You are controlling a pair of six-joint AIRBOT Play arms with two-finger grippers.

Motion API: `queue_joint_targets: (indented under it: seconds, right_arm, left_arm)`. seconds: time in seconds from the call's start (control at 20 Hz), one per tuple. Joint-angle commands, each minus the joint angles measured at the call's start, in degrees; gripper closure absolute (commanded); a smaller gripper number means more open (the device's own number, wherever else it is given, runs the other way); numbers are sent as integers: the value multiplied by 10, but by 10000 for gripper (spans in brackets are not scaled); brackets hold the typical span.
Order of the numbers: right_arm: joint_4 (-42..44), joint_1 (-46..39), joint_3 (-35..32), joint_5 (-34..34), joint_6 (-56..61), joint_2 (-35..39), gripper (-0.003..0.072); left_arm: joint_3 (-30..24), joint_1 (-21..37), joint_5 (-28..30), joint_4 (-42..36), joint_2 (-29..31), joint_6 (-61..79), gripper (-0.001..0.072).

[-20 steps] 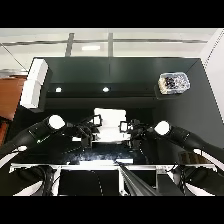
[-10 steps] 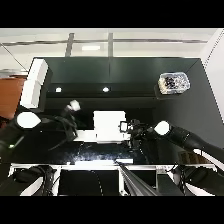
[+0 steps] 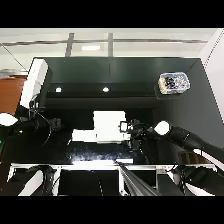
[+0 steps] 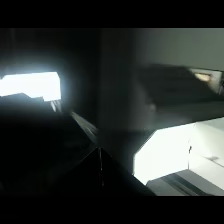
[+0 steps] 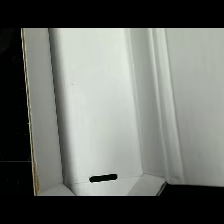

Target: Fold the box and place the chain.

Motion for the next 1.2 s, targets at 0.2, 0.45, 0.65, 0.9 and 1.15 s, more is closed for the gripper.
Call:
queue_joint_targets:
  seconds: [0.2, 0.45, 0.65, 0.9, 1.15]
  right_arm:
    - [0, 0, 0, 0, 0, 0, 280]
    - [0, 0, 0, 0, 0, 0, 280]
    - [0, 0, 0, 0, 0, 0, 280]
    - [0, 0, 0, 0, 0, 0, 280]
    - [0, 0, 0, 0, 0, 0, 281]
  left_arm:
    - [-70, 1, -19, -111, -94, 45, 680]
    - [-68, -95, 23, -158, -120, 68, 677]
    - [-35, -104, 1, -148, -118, 70, 128]
    - [10, -125, -57, -151, -118, 72, 52]
    - [32, -216, -33, -153, -117, 30, 52]
